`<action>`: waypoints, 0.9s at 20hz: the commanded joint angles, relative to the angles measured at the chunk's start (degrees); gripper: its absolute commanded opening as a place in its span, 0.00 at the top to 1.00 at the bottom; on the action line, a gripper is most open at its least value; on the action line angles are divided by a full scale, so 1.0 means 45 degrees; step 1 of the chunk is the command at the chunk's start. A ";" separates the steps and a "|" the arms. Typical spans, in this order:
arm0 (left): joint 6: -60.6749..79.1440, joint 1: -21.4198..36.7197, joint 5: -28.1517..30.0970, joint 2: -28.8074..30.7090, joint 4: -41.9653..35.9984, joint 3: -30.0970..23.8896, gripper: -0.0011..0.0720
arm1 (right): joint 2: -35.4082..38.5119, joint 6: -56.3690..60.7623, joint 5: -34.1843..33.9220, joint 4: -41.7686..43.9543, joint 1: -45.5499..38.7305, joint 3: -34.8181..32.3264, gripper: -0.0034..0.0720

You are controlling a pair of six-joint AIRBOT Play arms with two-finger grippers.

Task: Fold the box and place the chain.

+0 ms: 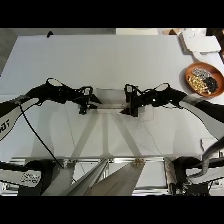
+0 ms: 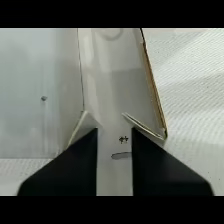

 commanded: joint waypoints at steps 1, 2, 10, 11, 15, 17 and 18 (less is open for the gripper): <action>-0.0141 -0.0010 0.0029 -0.0005 -0.0005 -0.0005 0.77 | 0.0010 -0.0010 0.0024 -0.0010 0.0000 0.0000 0.42; -0.0476 -0.0010 0.0146 -0.0005 -0.0005 -0.0005 0.77 | 0.0005 -0.0010 0.0024 -0.0015 0.0000 0.0000 0.42; -0.1151 0.0034 0.0214 0.0058 0.0005 -0.0005 0.97 | 0.0010 -0.0010 0.0024 -0.0010 0.0000 0.0005 0.42; -0.1151 0.0063 0.0175 0.0185 0.0053 -0.0005 0.97 | 0.0010 -0.0010 0.0024 -0.0015 0.0000 0.0000 0.42; -0.1253 0.0641 -0.0073 0.1195 0.0102 -0.0005 0.97 | 0.0010 -0.0010 0.0024 -0.0015 0.0000 0.0000 0.42; -0.2074 0.1224 -0.0437 0.1851 0.0112 -0.0005 0.97 | 0.0010 -0.0010 0.0024 -0.0010 0.0000 0.0005 0.42; -0.2569 0.1564 -0.0719 0.2200 0.0175 -0.0005 0.97 | 0.0005 -0.0010 0.0024 -0.0010 0.0000 0.0000 0.42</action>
